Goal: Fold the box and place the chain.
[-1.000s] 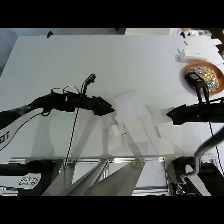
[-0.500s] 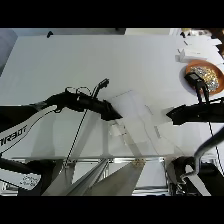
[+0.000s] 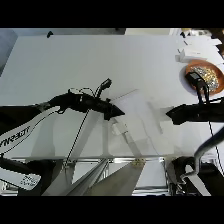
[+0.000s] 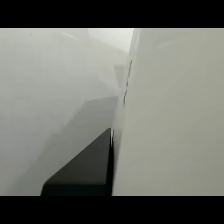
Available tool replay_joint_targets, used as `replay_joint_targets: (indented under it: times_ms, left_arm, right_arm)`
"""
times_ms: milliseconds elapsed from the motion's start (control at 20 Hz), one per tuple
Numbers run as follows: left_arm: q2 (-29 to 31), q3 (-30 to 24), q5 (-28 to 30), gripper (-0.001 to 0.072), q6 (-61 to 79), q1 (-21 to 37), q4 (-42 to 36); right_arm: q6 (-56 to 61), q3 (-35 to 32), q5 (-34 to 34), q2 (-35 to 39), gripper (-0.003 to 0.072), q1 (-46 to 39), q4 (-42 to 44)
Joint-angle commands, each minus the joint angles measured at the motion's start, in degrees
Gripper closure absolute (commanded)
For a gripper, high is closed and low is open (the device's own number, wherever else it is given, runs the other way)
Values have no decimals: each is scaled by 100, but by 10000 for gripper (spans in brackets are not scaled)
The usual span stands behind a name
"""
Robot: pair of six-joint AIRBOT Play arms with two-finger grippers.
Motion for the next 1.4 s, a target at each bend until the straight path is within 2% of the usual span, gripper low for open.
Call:
replay_joint_targets:
  times_ms: [0, 100, 150, 250, 350, 450, 600, 850, 1150, 1350]
  left_arm:
    - [131, 20, 33, 706, 282, -4, 138]
    - [411, 22, 166, 705, 402, -4, 723]
    - [610, 22, 282, 706, 267, -4, 1147]
    - [1016, 92, 289, 707, -229, -4, 2197]
    - [1366, 205, 31, 707, -649, -20, 3287]
    - [1567, 223, -245, 706, -623, -20, 3783]
    - [1541, 223, -2, 708, -581, -33, 3851]
    - [1440, 221, 1054, 706, -391, -389, 3899]
    - [953, 221, 1014, 707, -192, -483, 3705]
    - [935, 221, 1154, 707, -190, -481, 3716]
  right_arm:
    - [0, 2, 166, 4, 470, 4, 396]
    - [0, 39, 203, 4, 303, 4, 608]
    - [0, 79, 227, 4, 267, 4, 654]
    - [0, 219, 291, 4, 267, 4, 662]
    - [0, 431, 374, 4, 267, 4, 664]
    - [-2, 584, 376, 4, 267, 4, 669]
    - [-2, 601, 382, 2, 267, 4, 662]
    - [-20, 599, 343, 2, 269, 4, 662]
    - [-24, 599, 339, 2, 270, 4, 660]
    - [-74, 599, 326, 2, 270, 4, 638]
